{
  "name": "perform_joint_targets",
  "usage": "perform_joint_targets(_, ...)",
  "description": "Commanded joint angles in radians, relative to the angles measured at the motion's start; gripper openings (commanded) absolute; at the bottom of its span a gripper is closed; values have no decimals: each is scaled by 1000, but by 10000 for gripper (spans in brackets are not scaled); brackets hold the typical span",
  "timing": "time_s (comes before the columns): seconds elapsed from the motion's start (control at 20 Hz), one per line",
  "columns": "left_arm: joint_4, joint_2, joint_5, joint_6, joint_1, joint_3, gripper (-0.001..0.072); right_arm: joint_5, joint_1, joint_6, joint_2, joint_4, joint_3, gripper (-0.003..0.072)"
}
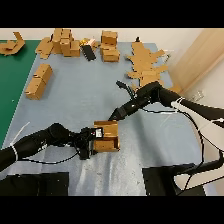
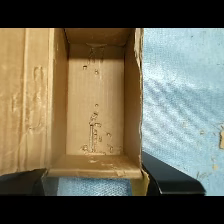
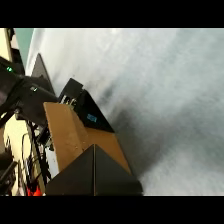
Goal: Fold the box.
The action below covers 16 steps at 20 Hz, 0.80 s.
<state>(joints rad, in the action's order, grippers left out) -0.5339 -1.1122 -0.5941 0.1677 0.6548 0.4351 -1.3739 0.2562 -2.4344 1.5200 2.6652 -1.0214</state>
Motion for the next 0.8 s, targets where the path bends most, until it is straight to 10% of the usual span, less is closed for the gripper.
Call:
perform_joint_targets(0.0, 0, 0, 0, 0, 0, 0, 518, -29, 61, -72, 12, -25, -10, 4)
perform_joint_targets(0.75, 0, 0, 0, 0, 0, 0, 517, 875, 508, -114, -576, -554, 468, 28)
